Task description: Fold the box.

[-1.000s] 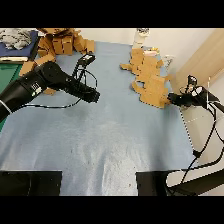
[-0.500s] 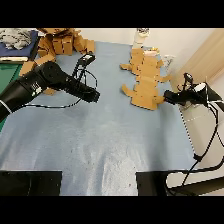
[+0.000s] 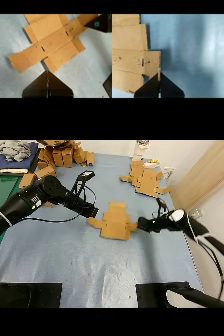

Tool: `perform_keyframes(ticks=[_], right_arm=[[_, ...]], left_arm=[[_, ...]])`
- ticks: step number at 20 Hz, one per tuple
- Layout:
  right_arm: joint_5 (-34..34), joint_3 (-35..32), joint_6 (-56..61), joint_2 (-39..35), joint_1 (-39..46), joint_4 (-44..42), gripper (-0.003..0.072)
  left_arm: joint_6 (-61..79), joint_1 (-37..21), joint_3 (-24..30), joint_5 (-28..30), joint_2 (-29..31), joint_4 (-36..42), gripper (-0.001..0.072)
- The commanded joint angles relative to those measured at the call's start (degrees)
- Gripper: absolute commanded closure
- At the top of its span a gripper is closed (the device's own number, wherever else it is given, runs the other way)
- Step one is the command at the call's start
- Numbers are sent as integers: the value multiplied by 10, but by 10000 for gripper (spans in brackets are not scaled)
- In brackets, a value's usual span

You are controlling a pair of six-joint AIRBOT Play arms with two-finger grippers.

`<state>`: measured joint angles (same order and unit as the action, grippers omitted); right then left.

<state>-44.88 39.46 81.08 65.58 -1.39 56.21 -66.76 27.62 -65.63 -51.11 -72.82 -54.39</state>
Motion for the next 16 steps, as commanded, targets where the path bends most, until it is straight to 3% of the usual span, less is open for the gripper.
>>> perform_keyframes(ticks=[1,2,6,12,16], right_arm=[[10,-84,45,-75,-53,-4,513],[-3,-85,45,-76,-52,2,435],[8,-71,44,-56,-33,20,435],[7,-4,-8,26,4,21,435],[-18,36,-52,83,2,-54,435]], left_arm=[[3,-6,20,-35,1,4,698],[3,-6,24,-45,1,4,698],[1,-6,30,-75,1,4,698],[-3,-6,30,-75,1,4,698],[-3,-6,30,-74,1,6,698]])
